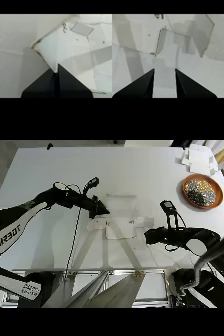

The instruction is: Fold the box and place the chain.

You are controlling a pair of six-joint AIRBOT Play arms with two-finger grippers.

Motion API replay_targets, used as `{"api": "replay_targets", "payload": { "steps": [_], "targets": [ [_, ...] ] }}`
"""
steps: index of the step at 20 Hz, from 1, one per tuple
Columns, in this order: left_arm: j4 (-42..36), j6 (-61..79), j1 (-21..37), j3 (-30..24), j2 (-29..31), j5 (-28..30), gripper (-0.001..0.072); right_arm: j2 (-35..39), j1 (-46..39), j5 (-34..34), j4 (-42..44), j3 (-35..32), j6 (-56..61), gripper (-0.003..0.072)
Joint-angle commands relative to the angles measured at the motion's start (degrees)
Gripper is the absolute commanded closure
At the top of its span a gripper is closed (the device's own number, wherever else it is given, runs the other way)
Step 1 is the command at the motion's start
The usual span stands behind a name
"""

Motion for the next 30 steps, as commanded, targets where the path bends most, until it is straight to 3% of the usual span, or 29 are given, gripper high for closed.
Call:
{"api": "replay_targets", "payload": {
  "steps": [1, 4, 7, 10, 12, 15, 18, 26, 30],
  "targets": [
    [5.2, -3.2, 0.0, 0.0, 4.5, 0.6, 0.0715, 2.4, 0.0, 3.0, -1.0, 2.5, 0.0, 0.0389],
    [3.8, -3.9, 0.0, -3.0, 10.3, 1.4, 0.0715, 5.5, 0.0, 7.8, -3.1, 6.0, 0.0, 0.0389],
    [-1.9, -0.2, 0.1, -11.7, 17.6, 4.4, 0.0714, 9.0, 0.0, 12.9, -3.0, 7.0, 0.0, 0.0389],
    [-9.2, 9.2, 0.0, -20.8, 22.2, -1.2, 0.0712, 11.5, 0.0, 18.2, -2.9, 7.0, 0.0, 0.039],
    [-9.6, 11.5, 0.0, -23.9, 22.2, -1.9, 0.071, 11.8, 0.0, 19.8, -2.7, 7.0, 0.0, 0.039],
    [-4.7, 12.9, -0.5, -24.3, 21.9, 0.1, 0.0706, 11.8, 0.0, 19.7, -2.5, 7.0, 0.0, 0.039],
    [-1.1, 17.2, -2.6, -24.3, 21.9, 6.1, 0.0706, 11.8, 0.0, 19.4, -2.6, 7.0, 0.0, 0.039],
    [-3.4, 25.1, -8.3, -24.3, 20.6, 16.4, 0.0706, 11.8, 0.0, 17.2, -2.7, 7.0, 0.0, 0.039],
    [-8.2, 25.5, -8.2, -24.3, 15.9, 16.5, 0.0706, 11.8, 0.0, 16.5, -2.7, 7.0, 0.0, 0.039]
  ]
}}
